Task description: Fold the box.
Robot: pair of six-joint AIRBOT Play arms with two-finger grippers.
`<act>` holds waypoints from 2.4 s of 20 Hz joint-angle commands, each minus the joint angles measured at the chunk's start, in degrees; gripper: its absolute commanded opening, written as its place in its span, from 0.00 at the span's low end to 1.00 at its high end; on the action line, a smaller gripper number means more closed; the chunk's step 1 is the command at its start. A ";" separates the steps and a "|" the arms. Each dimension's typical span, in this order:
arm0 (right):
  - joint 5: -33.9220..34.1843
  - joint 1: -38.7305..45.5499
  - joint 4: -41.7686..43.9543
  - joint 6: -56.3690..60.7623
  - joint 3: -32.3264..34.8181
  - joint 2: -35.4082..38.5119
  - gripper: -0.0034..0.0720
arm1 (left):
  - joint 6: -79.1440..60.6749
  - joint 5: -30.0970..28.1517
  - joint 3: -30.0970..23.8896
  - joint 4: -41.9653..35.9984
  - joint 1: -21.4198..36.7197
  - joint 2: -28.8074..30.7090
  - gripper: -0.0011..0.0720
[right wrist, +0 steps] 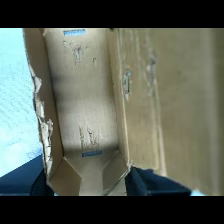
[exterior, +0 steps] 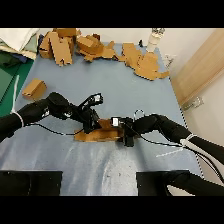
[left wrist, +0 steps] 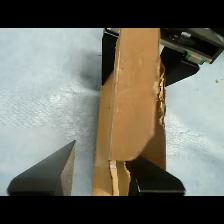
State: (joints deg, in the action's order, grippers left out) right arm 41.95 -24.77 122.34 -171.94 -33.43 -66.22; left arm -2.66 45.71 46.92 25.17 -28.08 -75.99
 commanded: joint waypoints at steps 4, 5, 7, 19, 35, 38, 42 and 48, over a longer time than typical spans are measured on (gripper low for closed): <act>0.11 0.00 -0.02 -0.04 -0.04 -0.02 0.71 | 9.92 -1.66 0.22 12.13 2.19 8.24 0.54; 0.09 0.00 -0.02 -0.04 -0.04 -0.02 0.71 | 15.54 -1.64 0.22 14.23 2.86 9.60 0.53; 0.13 0.00 -0.02 -0.02 -0.04 -0.02 0.71 | 29.70 1.57 0.22 18.53 4.11 10.75 0.03; 0.09 0.00 -0.02 -0.04 -0.07 -0.02 0.71 | 59.54 5.14 -0.28 -9.92 -3.69 9.29 0.03; 0.11 0.00 0.00 -0.04 -0.04 -0.02 0.71 | 71.69 -8.02 0.11 8.13 -1.25 -4.70 0.03; 0.09 0.00 -0.02 -0.04 -0.07 -0.02 0.71 | 71.36 -7.89 0.15 7.39 -1.62 -5.68 0.03; 0.09 0.00 -0.02 -0.04 -0.07 -0.02 0.71 | 65.70 -8.04 1.99 2.67 -1.55 -5.44 0.03; 0.63 0.00 0.00 -0.02 -0.07 0.00 0.71 | 47.71 0.96 5.99 -12.79 2.86 -4.28 0.03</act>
State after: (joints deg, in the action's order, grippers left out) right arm 42.17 -24.75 122.32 -171.98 -33.43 -66.22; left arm 54.54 41.58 51.44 20.05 -27.68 -81.06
